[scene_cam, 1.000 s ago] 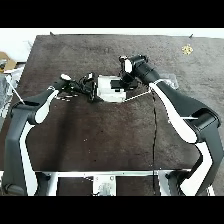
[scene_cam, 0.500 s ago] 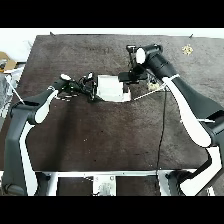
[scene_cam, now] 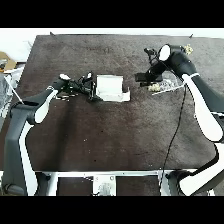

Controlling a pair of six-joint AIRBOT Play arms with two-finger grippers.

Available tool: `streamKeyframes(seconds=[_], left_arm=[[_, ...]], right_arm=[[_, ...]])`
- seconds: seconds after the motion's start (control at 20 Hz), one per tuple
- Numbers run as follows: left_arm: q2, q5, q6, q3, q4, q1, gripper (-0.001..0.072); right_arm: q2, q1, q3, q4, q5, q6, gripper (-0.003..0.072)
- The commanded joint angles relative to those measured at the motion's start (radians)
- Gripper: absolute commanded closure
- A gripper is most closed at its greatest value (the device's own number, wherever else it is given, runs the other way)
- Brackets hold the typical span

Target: Fold the box and place the chain.

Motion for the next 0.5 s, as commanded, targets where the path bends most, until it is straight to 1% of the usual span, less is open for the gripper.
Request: streamKeyframes(seconds=[0.0,0.1,0.2,0.3,0.45], left_arm=[[0.0,0.003,0.0,0.001,-0.001,0.003,0.0235],[0.0,0.003,0.0,0.001,-0.001,0.003,0.0235],[0.0,0.003,0.0,0.001,-0.001,0.003,0.0235],[0.0,0.003,0.0,0.001,-0.001,0.003,0.0235],[0.0,0.003,0.0,0.001,-0.001,0.003,0.0235]], right_arm=[[0.001,-0.058,-0.188,0.259,-0.137,-0.161,0.0692],[0.001,-0.061,-0.29,0.34,-0.223,-0.222,0.0692],[0.001,-0.062,-0.364,0.372,-0.296,-0.255,0.0692],[-0.001,-0.07,-0.404,0.403,-0.339,-0.291,0.0692],[-0.01,-0.116,-0.421,0.528,-0.364,-0.381,0.0692]])
